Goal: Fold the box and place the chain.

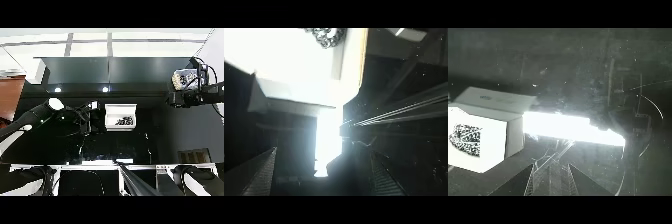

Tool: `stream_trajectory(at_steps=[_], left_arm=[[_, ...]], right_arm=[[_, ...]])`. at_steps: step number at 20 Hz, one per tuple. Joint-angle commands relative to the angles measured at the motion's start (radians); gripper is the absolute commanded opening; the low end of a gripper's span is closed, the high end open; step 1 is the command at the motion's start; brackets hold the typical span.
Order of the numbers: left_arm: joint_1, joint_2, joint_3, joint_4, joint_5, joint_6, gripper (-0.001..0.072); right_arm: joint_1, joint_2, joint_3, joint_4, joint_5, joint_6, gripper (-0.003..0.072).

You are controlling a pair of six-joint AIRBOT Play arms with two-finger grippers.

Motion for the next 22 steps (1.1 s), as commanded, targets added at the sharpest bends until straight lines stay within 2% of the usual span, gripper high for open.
stream_trajectory(at_steps=[1,2,15,19,22], left_arm=[[-0.028,-0.013,0.002,-0.058,0.064,0.026,0.0713],[-0.027,-0.024,0.002,-0.093,0.057,0.026,0.0713],[-0.065,-0.114,0.068,-0.108,0.096,0.040,0.0712],[-0.066,-0.114,0.086,-0.107,0.077,0.047,0.0712],[-0.073,-0.114,0.089,-0.106,0.035,0.143,0.0712]], right_arm=[[0.000,0.001,0.001,0.000,-0.005,0.003,0.0239],[0.000,0.001,0.001,0.000,-0.005,0.003,0.0239],[0.000,0.001,0.001,0.000,-0.014,0.003,0.0239],[0.000,0.000,0.001,0.000,-0.023,0.003,0.0239],[0.000,0.000,0.001,0.000,-0.026,0.003,0.0239]])
